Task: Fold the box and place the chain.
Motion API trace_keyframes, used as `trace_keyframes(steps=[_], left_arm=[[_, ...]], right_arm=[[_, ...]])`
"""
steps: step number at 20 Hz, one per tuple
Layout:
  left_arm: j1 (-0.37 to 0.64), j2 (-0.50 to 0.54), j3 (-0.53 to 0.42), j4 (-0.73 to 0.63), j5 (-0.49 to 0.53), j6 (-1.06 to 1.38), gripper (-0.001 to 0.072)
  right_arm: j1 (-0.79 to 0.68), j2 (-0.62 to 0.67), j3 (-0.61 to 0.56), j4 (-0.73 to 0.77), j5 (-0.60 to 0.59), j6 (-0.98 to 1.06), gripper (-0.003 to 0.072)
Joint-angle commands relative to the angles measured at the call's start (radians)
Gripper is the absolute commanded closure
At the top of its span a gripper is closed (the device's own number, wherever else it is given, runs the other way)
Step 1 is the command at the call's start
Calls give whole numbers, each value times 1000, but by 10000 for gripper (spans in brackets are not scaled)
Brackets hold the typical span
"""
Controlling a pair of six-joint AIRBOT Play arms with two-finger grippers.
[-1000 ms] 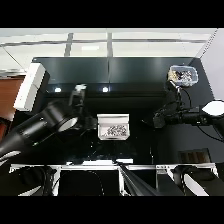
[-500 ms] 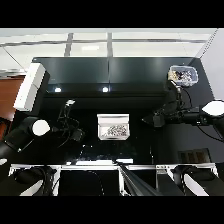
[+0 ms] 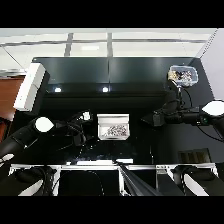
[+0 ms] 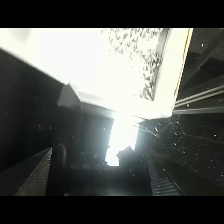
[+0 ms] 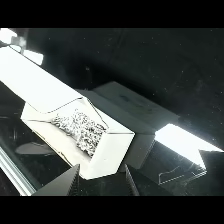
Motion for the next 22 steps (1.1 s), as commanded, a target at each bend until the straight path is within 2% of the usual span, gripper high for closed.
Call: trace_keyframes(steps=[1,5,7,8,13,15,22], left_arm=[[0,-17,-1,-52,18,118,54],[0,-52,-1,-52,7,122,53],[0,-69,0,-55,7,122,-2],[0,-74,0,-72,7,123,-2],[0,-127,0,-293,-39,364,-2],[0,-163,0,-341,-50,424,-2],[14,-177,14,-358,-49,430,-2]], right_arm=[[0,-1,1,2,-4,3,350],[0,-1,1,2,-4,3,350],[0,-1,1,2,-4,3,350],[0,-1,1,2,-4,3,350],[0,-1,1,2,-5,3,350],[0,-1,1,2,-3,3,350],[0,-1,1,2,-3,3,350]])
